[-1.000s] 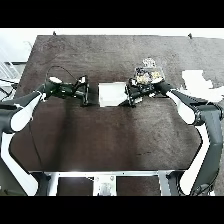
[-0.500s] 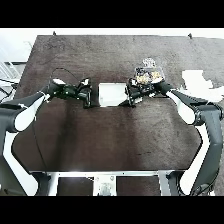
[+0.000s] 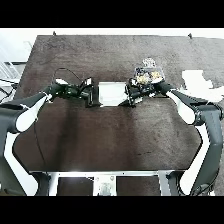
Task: Fold the box and place the chain.
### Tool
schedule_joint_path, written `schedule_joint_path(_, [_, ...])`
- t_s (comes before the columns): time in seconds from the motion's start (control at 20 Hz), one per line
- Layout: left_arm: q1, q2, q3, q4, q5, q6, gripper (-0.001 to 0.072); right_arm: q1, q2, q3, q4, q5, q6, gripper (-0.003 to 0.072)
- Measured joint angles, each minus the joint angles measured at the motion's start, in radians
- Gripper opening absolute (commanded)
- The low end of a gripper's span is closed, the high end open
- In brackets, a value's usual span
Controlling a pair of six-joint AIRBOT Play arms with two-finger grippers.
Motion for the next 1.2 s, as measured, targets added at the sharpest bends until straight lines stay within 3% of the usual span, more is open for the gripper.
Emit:
schedule_joint_path(1.0, [-0.030, -0.077, 0.068, -0.003, 0.046, -0.002, 0.0720, 0.000, 0.000, 0.000, 0.001, -0.002, -0.001, 0.0501])
schedule_joint_path(1.1, [-0.031, -0.079, 0.069, -0.003, 0.043, -0.002, 0.0624, 0.000, 0.000, 0.000, 0.000, -0.001, -0.001, 0.0501])
schedule_joint_path(1.2, [-0.031, -0.080, 0.071, -0.003, 0.043, -0.001, 0.0622, 0.000, 0.000, 0.000, 0.000, -0.001, -0.001, 0.0501])
